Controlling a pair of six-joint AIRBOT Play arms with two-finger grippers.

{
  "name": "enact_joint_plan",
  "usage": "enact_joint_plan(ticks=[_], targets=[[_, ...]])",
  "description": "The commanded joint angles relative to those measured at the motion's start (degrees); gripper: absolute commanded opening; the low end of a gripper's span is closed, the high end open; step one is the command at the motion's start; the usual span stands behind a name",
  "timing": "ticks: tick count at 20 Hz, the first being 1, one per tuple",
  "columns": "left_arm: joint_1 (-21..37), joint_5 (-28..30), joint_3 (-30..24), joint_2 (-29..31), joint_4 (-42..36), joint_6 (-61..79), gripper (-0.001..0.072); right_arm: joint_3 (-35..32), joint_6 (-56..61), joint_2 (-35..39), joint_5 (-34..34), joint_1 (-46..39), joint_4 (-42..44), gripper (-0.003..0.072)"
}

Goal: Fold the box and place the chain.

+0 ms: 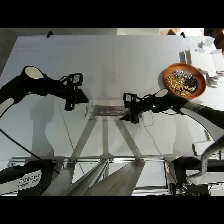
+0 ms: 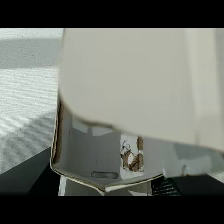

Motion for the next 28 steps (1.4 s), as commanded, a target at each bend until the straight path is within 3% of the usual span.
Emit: enact_joint_plan(ticks=[1, 5, 9, 14, 20, 22, 28], targets=[[-0.7, -5.6, 0.0, 2.0, 2.8, -8.8, 0.0009, 0.1, 0.0, 0.0, -0.1, 0.0, 0.0, 0.0433], [-6.1, -4.5, 0.0, -0.1, 0.2, -15.6, 0.0003, 0.1, 0.0, 0.0, -0.1, 0.0, 0.0, 0.0433], [-9.4, 10.5, 0.0, -3.5, -12.1, -18.9, 0.0003, 0.1, 0.0, 0.0, -0.1, 0.0, 0.0, 0.0433], [-9.9, 25.9, 0.0, -4.3, -14.2, -28.2, 0.0003, 0.1, 0.0, 0.0, -0.1, 0.0, 0.0, 0.0433], [-12.0, 27.0, -0.1, -10.2, -6.9, -37.2, 0.0003, 0.1, 0.0, 0.0, -0.1, 0.0, 0.0, 0.0433], [-12.3, 25.0, 0.0, -12.1, -6.3, -40.5, 0.0003, 0.1, 0.0, 0.0, -0.1, 0.0, 0.0, 0.0433], [-10.3, 18.6, 0.0, -4.8, -5.4, -42.9, 0.0004, 0.1, 0.0, 0.0, -0.1, 0.0, 0.0, 0.0433]])
